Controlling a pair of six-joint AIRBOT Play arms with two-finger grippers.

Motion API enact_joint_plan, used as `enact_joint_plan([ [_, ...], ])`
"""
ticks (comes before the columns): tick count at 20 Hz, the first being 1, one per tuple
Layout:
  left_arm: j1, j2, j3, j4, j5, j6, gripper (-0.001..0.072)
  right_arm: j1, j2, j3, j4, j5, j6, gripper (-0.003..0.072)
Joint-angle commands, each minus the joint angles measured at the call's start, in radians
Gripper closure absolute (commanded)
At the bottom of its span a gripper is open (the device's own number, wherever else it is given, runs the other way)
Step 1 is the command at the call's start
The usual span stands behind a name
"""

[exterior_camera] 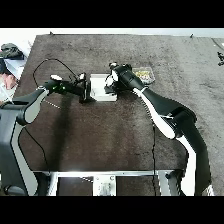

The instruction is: Fold the box and place the chain.

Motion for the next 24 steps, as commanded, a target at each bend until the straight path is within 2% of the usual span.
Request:
enact_joint_plan([
  [1, 0.000, -0.001, 0.000, -0.002, 0.004, -0.002, 0.0363, 0.001, 0.001, 0.000, 0.007, -0.004, 0.004, 0.0446],
  [12, 0.000, -0.001, 0.000, -0.002, 0.004, -0.002, 0.0363, 0.001, 0.037, 0.000, 0.041, -0.026, 0.000, 0.0442],
  [13, 0.000, -0.001, 0.000, -0.002, 0.004, -0.002, 0.0363, 0.001, 0.037, 0.000, 0.048, -0.026, -0.008, 0.0337],
  [14, 0.000, -0.001, 0.000, -0.002, 0.004, -0.002, 0.0363, 0.001, 0.037, 0.000, 0.057, -0.026, -0.026, 0.0276],
  [19, 0.000, -0.001, 0.000, -0.002, 0.004, -0.002, 0.0363, 0.002, 0.058, 0.000, 0.060, -0.026, -0.065, 0.0276],
  [22, 0.000, -0.001, 0.000, -0.002, 0.004, -0.002, 0.0363, 0.002, 0.117, 0.000, 0.040, -0.031, -0.132, 0.0277],
  [24, 0.000, -0.001, 0.000, -0.002, 0.004, -0.002, 0.0363, 0.000, 0.175, 0.000, 0.009, -0.082, -0.192, 0.0277],
])
